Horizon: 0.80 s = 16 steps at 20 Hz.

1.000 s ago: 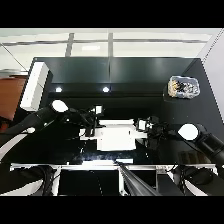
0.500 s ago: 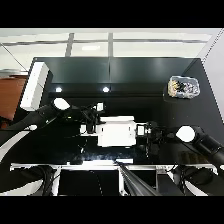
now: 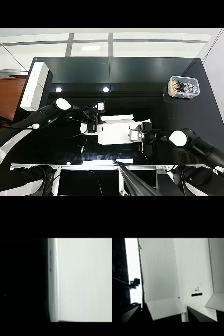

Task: Fold the box and place the chain.

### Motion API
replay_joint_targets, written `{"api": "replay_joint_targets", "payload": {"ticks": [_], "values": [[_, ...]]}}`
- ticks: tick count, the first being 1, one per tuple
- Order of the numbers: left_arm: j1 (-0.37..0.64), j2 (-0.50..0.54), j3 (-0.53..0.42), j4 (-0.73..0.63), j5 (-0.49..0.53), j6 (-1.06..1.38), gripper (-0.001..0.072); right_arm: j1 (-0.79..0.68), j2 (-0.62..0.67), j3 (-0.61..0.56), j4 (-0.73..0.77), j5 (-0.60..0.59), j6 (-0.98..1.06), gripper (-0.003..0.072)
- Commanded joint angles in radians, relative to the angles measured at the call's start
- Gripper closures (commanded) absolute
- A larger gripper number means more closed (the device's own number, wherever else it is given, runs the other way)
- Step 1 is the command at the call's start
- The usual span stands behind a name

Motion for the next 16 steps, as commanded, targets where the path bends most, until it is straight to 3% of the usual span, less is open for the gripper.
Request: {"api": "replay_joint_targets", "payload": {"ticks": [1, 16], "values": [[0.0, -0.004, 0.001, -0.003, 0.002, 0.0, 0.0679, 0.02, -0.008, 0.0, 0.0, -0.05, -0.003, -0.0023], [0.0, -0.013, 0.001, -0.003, -0.016, 0.0, 0.0679, 0.05, -0.058, 0.051, 0.046, -0.194, 0.063, -0.0023]]}}
